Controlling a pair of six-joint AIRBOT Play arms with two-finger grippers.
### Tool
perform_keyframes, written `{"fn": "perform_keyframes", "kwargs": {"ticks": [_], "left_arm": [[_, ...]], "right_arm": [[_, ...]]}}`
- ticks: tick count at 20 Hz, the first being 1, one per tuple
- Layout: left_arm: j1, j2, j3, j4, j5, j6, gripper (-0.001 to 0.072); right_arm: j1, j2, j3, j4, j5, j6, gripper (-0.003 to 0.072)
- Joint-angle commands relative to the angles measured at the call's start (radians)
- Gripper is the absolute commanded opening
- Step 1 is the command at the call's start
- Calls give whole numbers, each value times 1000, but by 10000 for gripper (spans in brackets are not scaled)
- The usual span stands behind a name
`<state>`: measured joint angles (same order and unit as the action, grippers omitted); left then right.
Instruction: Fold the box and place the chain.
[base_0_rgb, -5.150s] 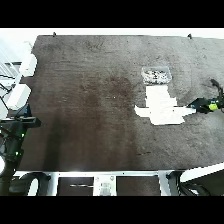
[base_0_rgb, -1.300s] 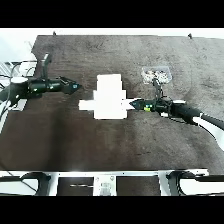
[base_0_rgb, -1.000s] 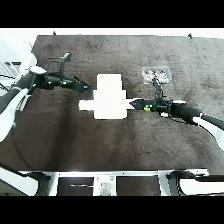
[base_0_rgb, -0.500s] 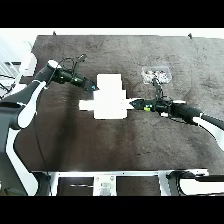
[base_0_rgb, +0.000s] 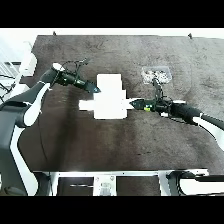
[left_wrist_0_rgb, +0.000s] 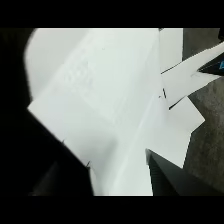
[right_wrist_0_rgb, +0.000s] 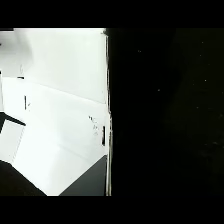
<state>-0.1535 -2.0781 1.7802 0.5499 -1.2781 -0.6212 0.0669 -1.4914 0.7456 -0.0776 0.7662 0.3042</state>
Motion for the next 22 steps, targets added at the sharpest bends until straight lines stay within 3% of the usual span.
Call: {"fn": "perform_keyframes", "kwargs": {"ticks": [1,9,11,22], "left_arm": [[-26,-4,1,-6,6,31,600],[-2,-4,1,17,-23,28,597],[2,-4,1,19,-26,29,479],[1,-51,2,-89,-69,95,474]], "right_arm": [[0,0,0,0,1,0,10],[0,0,0,0,1,0,10],[0,0,0,0,1,0,9],[0,0,0,0,1,0,10]]}}
